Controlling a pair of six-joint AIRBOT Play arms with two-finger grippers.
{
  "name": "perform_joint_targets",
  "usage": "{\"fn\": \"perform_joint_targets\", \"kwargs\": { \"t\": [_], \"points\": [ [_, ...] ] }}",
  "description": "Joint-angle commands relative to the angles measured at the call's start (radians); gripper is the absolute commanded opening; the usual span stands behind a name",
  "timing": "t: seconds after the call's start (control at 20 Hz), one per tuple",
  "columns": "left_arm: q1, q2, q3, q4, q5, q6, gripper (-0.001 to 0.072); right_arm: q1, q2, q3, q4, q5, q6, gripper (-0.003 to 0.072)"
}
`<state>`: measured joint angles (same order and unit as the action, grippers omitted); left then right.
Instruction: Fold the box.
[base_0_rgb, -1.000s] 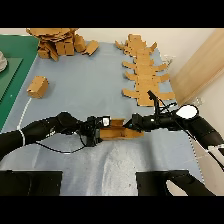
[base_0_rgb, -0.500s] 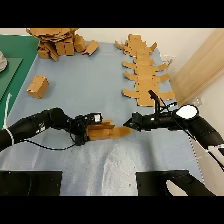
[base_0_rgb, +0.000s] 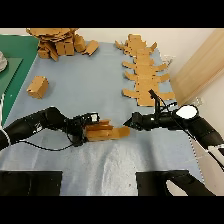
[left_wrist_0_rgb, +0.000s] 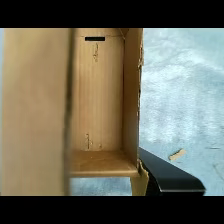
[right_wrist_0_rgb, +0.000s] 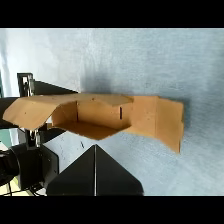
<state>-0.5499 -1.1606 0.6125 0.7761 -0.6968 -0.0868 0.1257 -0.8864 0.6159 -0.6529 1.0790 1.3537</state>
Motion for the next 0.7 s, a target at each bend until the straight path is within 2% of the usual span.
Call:
{"fn": "perform_joint_targets", "kwargs": {
  "t": [0.0, 0.65],
  "points": [
    [0.001, 0.001, -0.006, -0.051, -0.021, 0.096, 0.0222, 0.001, 0.000, 0.000, -0.003, -0.007, 0.001, 0.0003],
    [0.001, -0.042, -0.024, -0.051, -0.010, 0.129, 0.0223, 0.001, 0.000, 0.000, -0.002, -0.018, 0.000, 0.0003]
  ]
}}
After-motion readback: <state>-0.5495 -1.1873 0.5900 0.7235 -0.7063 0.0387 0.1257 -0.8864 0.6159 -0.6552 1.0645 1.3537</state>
